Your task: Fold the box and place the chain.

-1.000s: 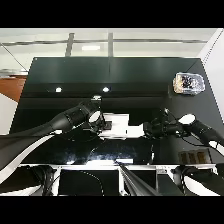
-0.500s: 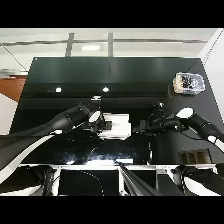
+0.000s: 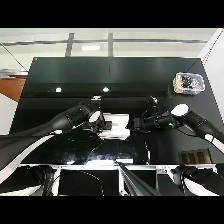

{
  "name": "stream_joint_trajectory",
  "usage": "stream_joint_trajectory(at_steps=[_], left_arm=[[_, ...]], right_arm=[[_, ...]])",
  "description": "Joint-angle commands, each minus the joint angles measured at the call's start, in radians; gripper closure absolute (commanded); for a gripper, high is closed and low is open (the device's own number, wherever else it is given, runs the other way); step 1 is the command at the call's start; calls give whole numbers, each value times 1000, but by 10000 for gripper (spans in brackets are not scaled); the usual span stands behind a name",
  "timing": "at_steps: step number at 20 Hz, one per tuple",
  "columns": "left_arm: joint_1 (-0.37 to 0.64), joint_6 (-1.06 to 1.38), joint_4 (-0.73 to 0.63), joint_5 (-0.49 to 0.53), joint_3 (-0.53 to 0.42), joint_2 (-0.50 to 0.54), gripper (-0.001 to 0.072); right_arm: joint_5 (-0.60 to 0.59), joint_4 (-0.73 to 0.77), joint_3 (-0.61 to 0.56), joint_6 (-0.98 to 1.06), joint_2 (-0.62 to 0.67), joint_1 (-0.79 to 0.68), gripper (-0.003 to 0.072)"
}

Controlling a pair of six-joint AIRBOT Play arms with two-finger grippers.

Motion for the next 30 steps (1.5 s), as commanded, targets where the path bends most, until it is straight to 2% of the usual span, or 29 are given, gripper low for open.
stream_joint_trajectory(at_steps=[1, 5, 6, 8, 10, 11, 15, 20, 21, 22, 27, 30], left_arm=[[1, 0, 0, 0, 0, 0, 682], [1, 0, 0, 0, 0, 0, 682], [1, 0, 0, 0, 0, 0, 682], [1, 0, 0, 0, 0, 0, 682], [1, 0, 0, 0, 0, 0, 682], [1, 0, 0, 0, 0, 0, 682], [1, 0, 1, 0, 0, 0, 682], [1, 0, 1, 0, 0, 0, 682], [1, 0, 0, 0, 0, 0, 682], [1, 0, 0, 0, 0, 0, 681], [1, 0, 0, -1, 0, 0, 681], [1, 0, 0, -1, 0, 0, 681]], right_arm=[[-108, -90, 19, 142, 1, 88, 44], [-175, -413, 117, 496, 1, 219, 48], [-166, -521, 142, 598, 0, 253, 112], [-124, -687, 188, 765, -2, 320, 113], [-87, -789, 224, 849, -6, 372, 214], [-66, -818, 241, 877, -13, 391, 214], [-5, -830, 287, 912, -59, 434, 216], [10, -850, 291, 939, -93, 447, 218], [11, -850, 291, 938, -94, 447, 294], [10, -851, 292, 935, -94, 449, 432], [11, -855, 320, 935, -106, 460, 432], [61, -875, 360, 948, -147, 476, 432]])
